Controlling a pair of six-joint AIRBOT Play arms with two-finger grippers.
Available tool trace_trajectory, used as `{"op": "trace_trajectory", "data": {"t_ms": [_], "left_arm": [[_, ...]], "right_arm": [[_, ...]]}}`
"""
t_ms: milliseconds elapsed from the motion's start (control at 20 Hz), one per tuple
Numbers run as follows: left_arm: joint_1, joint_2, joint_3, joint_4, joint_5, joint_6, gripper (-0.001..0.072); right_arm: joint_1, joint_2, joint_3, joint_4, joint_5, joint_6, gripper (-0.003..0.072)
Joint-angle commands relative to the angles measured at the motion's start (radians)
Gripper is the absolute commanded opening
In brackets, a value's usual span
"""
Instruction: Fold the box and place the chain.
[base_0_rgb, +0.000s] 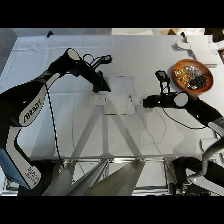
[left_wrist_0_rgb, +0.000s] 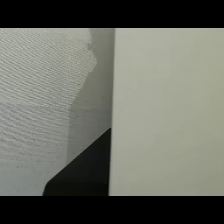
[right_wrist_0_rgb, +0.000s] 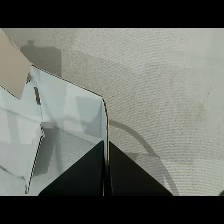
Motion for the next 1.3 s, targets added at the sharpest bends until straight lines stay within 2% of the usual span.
{"op": "trace_trajectory", "data": {"t_ms": [0, 900, 950, 1000, 1050, 1100, 1250], "left_arm": [[-0.001, -0.002, 0.0, -0.001, -0.01, 0.004, 0.0009], [-0.001, -0.002, 0.0, 0.0, -0.012, 0.0, 0.001], [-0.001, -0.002, 0.0, 0.0, -0.012, 0.0, 0.001], [-0.001, -0.002, 0.0, 0.0, -0.012, 0.0, 0.001], [-0.001, -0.002, 0.0, 0.0, -0.012, 0.0, 0.0009], [-0.001, -0.001, 0.0, 0.0, -0.012, 0.0, 0.0005], [-0.001, 0.02, 0.0, 0.011, -0.012, -0.021, 0.0004]], "right_arm": [[0.001, 0.0, 0.0, 0.0, 0.001, 0.0, 0.0012], [0.001, 0.0, 0.0, 0.0, -0.002, 0.0, 0.0013], [0.001, 0.0, 0.0, 0.0, -0.016, 0.0, 0.0033], [0.001, 0.0, 0.0, 0.0, -0.028, 0.0, 0.0209], [0.001, 0.0, 0.0, 0.001, -0.027, 0.0, 0.0542], [0.001, 0.001, 0.001, 0.001, -0.027, 0.001, 0.0706], [0.001, 0.032, 0.002, -0.029, -0.025, 0.0, 0.0688]]}}
